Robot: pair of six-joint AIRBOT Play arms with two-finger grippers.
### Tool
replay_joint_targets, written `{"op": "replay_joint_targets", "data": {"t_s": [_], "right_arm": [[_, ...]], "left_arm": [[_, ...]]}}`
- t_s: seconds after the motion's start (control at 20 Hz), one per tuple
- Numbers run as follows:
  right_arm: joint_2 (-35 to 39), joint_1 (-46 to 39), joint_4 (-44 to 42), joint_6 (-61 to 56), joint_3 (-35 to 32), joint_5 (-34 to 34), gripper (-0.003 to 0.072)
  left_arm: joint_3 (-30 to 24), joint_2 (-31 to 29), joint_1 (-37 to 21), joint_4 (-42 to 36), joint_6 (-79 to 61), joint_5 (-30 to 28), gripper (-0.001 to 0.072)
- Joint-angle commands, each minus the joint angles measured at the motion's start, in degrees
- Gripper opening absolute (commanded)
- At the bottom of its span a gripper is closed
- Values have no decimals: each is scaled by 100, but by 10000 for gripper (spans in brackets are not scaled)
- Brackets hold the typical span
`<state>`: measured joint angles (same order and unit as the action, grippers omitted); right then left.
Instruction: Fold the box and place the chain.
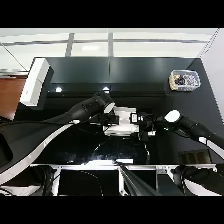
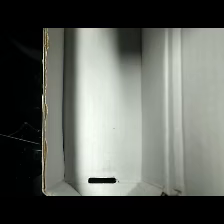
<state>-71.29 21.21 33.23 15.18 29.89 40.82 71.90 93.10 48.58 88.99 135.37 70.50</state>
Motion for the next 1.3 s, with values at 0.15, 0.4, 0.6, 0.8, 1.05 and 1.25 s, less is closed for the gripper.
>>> {"op": "replay_joint_targets", "data": {"t_s": [0.15, 0.4, 0.6, 0.8, 1.05, 1.25], "right_arm": [[0, 0, 0, 0, 0, 2, 441], [0, 0, 0, 0, 0, 0, 441], [0, 0, 0, 0, 0, 0, 441], [0, 0, 0, 0, 0, 0, 441], [0, 0, 0, 0, 0, 0, 440], [0, 0, 0, 0, 0, 0, 441]], "left_arm": [[-87, 4, 0, -13, 4, -129, 179], [-87, 4, 0, -13, -13, -151, 179], [-87, 11, 0, -114, -13, -249, 178], [-87, 79, 0, -199, -13, -247, 140], [-85, 98, 0, -295, -17, -249, 27], [-79, 96, 0, -295, -15, -251, 168]]}}
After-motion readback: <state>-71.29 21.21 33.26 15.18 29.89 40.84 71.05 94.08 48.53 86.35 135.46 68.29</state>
